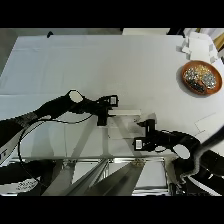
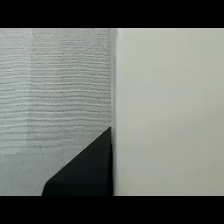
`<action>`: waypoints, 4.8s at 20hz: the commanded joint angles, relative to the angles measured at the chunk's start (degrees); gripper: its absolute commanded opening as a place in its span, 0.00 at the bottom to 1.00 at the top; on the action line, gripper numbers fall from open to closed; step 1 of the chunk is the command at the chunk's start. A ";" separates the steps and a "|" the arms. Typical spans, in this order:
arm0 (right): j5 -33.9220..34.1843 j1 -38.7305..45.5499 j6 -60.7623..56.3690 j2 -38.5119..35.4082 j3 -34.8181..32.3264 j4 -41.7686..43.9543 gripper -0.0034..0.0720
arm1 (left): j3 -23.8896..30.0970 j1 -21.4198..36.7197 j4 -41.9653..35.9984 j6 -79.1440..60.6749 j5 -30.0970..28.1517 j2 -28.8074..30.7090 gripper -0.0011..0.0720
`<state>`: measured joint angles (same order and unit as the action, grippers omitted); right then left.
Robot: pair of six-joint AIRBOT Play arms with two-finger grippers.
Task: Fold the box and place the chain.
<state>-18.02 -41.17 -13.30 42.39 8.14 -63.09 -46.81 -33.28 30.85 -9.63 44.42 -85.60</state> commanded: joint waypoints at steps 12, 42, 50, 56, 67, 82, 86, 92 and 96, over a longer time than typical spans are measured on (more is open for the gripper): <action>-0.37 9.99 1.01 2.93 6.01 1.88 0.95 | 0.02 -0.02 0.00 0.00 -0.02 -0.02 0.03; -24.37 27.19 42.88 22.40 11.65 38.95 0.77 | 0.02 -0.02 0.02 0.00 -0.02 -0.02 0.03; -22.84 27.19 45.99 25.64 11.72 41.35 0.74 | 0.02 -0.02 0.02 0.00 0.00 -0.02 0.03; -22.43 27.19 46.86 25.73 11.85 42.56 0.65 | 0.02 -0.02 0.00 0.00 -0.02 -0.02 0.03; -21.99 27.19 49.18 26.10 11.85 46.66 0.79 | 0.02 -0.02 0.02 0.00 -0.02 -0.02 0.03; -24.94 27.19 48.68 26.97 12.09 47.89 0.89 | 0.02 -0.02 0.02 0.00 -0.02 -0.02 0.03; -24.61 27.19 48.98 29.79 12.09 47.63 0.76 | 0.02 -0.02 0.02 0.00 -0.02 -0.02 0.03; -24.13 27.19 48.96 29.88 12.09 47.19 0.65 | 0.02 -0.02 0.02 0.00 -0.02 -0.02 0.03; -24.13 27.19 48.96 29.88 12.09 47.04 0.65 | 0.02 -0.02 0.02 0.00 -0.02 -0.02 0.03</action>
<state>-42.48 -13.96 35.70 72.20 20.27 -15.77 -46.81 -33.32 30.87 -9.63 44.42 -85.60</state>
